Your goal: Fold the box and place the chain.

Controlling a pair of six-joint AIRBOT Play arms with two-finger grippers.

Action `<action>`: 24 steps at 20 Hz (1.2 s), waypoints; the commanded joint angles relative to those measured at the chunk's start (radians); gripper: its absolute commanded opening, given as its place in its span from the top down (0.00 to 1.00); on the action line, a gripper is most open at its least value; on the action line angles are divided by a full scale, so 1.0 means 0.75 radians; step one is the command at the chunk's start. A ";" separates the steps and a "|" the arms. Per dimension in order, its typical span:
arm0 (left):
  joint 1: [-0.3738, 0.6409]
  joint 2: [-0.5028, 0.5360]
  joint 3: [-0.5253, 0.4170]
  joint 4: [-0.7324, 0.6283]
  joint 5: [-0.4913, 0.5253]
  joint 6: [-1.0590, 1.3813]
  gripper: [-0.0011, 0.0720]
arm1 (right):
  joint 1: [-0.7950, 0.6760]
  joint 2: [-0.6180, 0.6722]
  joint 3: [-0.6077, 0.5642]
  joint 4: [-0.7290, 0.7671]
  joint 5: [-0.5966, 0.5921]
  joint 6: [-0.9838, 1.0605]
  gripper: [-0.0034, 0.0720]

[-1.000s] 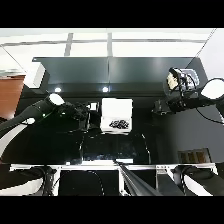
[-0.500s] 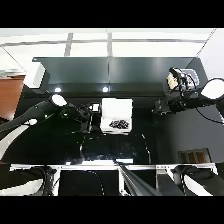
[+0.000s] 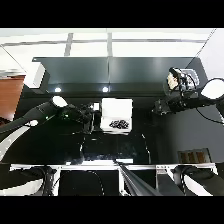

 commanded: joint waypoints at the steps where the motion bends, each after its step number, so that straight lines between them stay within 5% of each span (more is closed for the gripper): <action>1: -0.029 -0.001 -0.002 -0.011 0.020 0.001 0.00 | -0.001 0.001 -0.001 0.001 -0.013 0.000 0.49; 4: -0.056 -0.001 -0.002 0.028 0.052 -0.025 0.03 | -0.001 0.001 -0.001 0.001 -0.032 0.000 0.49; 6: -0.063 -0.001 -0.002 0.032 0.052 -0.025 0.36 | -0.001 0.001 -0.001 0.001 -0.032 0.000 0.49; 7: -0.064 -0.001 -0.002 0.027 0.052 -0.025 0.39 | 0.000 0.001 -0.001 0.001 -0.032 0.000 0.49; 10: -0.064 -0.001 -0.002 0.003 0.071 -0.050 0.39 | 0.000 0.001 -0.001 0.003 -0.070 0.000 0.49; 17: -0.073 -0.001 -0.002 -0.017 0.160 -0.131 0.40 | 0.000 -0.099 0.000 0.284 -0.505 -0.002 0.48; 19: -0.073 -0.001 -0.002 -0.017 0.161 -0.131 0.39 | 0.000 -0.178 0.001 0.365 -0.560 -0.046 0.14; 24: -0.073 -0.001 -0.002 -0.017 0.161 -0.131 0.40 | 0.059 -0.370 0.001 0.548 -0.742 -0.236 0.13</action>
